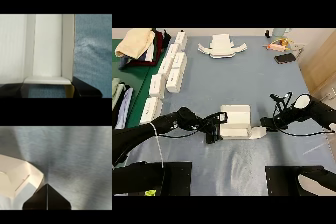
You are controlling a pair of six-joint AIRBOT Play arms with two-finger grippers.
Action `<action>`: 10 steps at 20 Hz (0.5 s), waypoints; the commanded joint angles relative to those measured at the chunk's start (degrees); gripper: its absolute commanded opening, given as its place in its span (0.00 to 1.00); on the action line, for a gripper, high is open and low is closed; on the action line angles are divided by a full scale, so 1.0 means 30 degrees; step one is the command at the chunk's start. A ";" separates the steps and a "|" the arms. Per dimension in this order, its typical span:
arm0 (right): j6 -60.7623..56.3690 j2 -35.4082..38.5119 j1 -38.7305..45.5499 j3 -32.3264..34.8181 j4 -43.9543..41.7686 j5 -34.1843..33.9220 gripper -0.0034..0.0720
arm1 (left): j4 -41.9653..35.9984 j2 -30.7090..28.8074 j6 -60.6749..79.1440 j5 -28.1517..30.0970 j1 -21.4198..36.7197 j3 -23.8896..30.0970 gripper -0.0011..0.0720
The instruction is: Fold the box.
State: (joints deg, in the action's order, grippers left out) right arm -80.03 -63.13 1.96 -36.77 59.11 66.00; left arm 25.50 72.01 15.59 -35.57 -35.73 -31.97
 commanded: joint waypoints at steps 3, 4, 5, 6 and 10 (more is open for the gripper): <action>0.1552 0.0437 0.0022 -0.0022 -0.2113 0.0364 0.05 | 0.0000 -0.0015 0.0000 0.0007 0.0000 0.0000 0.70; 0.1967 0.0554 0.0022 -0.0022 -0.2477 0.0444 0.05 | 0.0000 -0.0015 0.0000 0.0007 0.0000 0.0000 0.70; 0.2062 0.0656 0.0022 -0.0022 -0.2761 0.0495 0.10 | 0.0000 -0.0015 -0.0007 0.0007 0.0000 0.0000 0.70; 0.2062 0.0743 0.0022 -0.0022 -0.3045 0.0517 0.22 | 0.0000 -0.0015 0.0000 0.0007 0.0000 0.0000 0.70; 0.2062 0.0831 0.0022 -0.0022 -0.3672 0.0568 0.45 | -0.0007 -0.0015 0.0000 0.0007 0.0000 0.0000 0.70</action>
State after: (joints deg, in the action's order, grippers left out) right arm -74.48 -60.97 2.00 -36.77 50.11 67.37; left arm 25.50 72.01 15.59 -35.57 -35.73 -31.97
